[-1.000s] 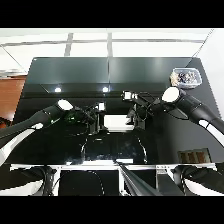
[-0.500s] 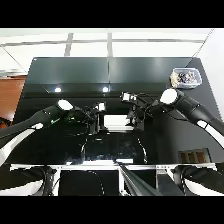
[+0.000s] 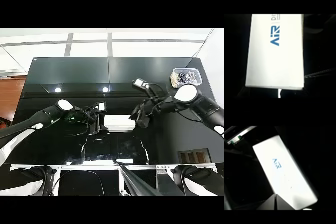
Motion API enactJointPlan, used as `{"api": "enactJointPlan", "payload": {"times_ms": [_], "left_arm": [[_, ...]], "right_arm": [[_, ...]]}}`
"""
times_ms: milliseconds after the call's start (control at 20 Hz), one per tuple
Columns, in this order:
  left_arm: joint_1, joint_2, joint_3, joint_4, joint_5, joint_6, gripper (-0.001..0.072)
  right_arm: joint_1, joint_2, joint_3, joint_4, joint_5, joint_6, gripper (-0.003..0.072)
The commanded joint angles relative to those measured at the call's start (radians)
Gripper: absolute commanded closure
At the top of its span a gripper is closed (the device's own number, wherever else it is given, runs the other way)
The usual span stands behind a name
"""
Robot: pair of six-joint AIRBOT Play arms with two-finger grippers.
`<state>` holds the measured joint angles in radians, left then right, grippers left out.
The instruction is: Fold the box and place the chain.
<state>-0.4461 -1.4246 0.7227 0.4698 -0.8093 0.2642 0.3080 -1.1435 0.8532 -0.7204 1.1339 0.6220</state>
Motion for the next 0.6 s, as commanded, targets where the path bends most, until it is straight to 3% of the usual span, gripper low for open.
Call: {"api": "enactJointPlan", "payload": {"times_ms": [0,150,250,550], "left_arm": [[-0.001,0.000,0.000,0.000,0.000,0.001,0.0248],[-0.001,0.000,0.000,0.000,0.000,0.001,0.0248],[-0.001,0.000,0.000,0.000,0.000,0.001,0.0248],[-0.001,0.000,0.000,0.000,0.000,0.001,0.0247]], "right_arm": [[-0.091,0.019,-0.080,0.125,0.089,0.217,0.0670],[-0.105,-0.021,-0.195,0.461,0.022,0.215,0.0670],[-0.082,-0.071,-0.203,0.571,-0.030,0.215,0.0669],[0.001,-0.189,-0.203,0.594,-0.114,0.220,0.0669]]}}
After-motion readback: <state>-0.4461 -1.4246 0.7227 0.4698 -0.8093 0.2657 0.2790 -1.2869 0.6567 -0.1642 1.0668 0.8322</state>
